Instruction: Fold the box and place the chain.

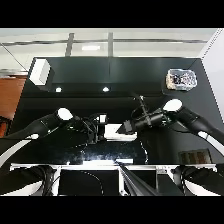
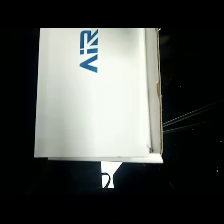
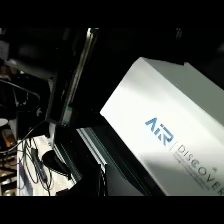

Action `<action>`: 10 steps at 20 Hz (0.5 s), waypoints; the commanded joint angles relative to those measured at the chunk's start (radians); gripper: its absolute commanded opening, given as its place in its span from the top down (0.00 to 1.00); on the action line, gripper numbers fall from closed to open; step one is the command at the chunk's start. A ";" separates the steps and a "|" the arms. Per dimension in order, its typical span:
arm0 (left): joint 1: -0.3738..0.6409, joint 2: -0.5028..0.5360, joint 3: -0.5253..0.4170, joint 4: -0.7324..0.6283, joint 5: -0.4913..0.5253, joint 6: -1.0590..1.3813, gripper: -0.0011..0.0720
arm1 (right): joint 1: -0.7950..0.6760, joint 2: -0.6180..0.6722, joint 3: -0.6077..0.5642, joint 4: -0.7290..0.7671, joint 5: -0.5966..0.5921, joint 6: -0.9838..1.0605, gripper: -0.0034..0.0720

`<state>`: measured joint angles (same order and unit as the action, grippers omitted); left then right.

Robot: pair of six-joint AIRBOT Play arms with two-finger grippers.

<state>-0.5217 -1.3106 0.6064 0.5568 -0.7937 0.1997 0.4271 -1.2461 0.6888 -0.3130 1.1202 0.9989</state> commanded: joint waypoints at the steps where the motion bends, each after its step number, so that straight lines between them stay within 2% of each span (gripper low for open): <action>1: -0.001 -0.001 0.001 0.000 0.000 0.001 0.68 | 0.022 -0.071 -0.006 0.031 -0.036 -0.012 0.91; 10: -0.001 -0.001 0.001 0.000 0.000 0.001 0.68 | 0.024 -0.092 -0.008 -0.037 -0.098 0.010 0.89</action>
<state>-0.5217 -1.3106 0.6064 0.5568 -0.7937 0.2020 0.4492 -1.3308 0.6819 -0.3183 1.0588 0.9924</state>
